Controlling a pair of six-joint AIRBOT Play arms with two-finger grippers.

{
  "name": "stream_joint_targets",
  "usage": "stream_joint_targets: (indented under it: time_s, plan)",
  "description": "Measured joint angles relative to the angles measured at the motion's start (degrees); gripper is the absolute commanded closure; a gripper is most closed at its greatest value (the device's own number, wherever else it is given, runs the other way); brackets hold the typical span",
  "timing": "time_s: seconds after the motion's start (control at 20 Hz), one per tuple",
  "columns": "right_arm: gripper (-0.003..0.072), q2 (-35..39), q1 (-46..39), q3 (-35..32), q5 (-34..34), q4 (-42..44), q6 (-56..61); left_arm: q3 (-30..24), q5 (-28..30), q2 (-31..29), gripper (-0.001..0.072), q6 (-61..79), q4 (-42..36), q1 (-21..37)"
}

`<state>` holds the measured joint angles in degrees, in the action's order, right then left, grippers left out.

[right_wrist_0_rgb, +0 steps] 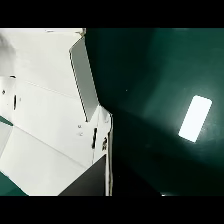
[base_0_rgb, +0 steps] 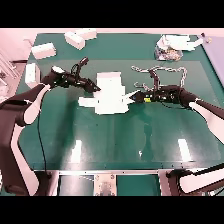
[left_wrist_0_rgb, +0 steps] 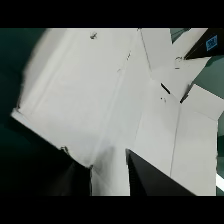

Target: Fold the box and place the chain.

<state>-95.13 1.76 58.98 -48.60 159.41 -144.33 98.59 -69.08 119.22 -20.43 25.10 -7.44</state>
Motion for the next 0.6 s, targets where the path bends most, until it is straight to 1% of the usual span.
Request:
stream_joint_targets:
  time_s: [0.6]
  plan:
    - [0.0684, 0.0, 0.0, 0.0, 0.0, 0.0, 0.0, 0.0, -1.9, 0.0, 0.0363, 1.2, -0.1, -0.3]
